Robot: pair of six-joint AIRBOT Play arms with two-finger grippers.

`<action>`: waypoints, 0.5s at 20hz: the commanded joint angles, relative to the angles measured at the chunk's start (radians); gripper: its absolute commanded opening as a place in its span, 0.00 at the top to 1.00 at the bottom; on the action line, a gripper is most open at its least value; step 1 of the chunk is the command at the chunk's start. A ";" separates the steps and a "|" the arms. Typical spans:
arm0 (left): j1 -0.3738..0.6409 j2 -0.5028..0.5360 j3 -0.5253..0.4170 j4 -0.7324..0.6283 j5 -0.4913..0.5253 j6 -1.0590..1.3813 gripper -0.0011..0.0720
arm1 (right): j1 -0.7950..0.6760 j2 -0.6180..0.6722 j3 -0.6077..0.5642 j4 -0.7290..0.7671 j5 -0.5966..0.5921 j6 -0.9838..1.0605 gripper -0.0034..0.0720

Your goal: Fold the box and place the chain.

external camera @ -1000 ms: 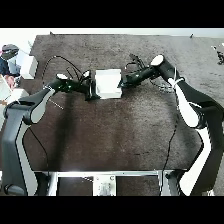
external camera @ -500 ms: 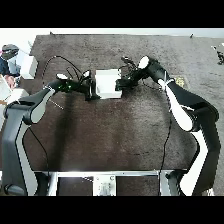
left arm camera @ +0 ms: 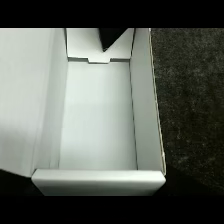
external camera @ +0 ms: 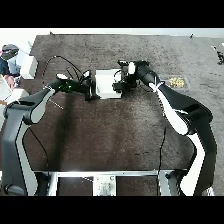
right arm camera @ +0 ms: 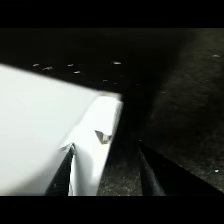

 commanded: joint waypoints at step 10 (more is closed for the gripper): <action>0.001 0.000 0.000 0.000 0.000 0.000 0.32 | 0.037 -0.099 0.160 -0.132 0.099 0.076 0.42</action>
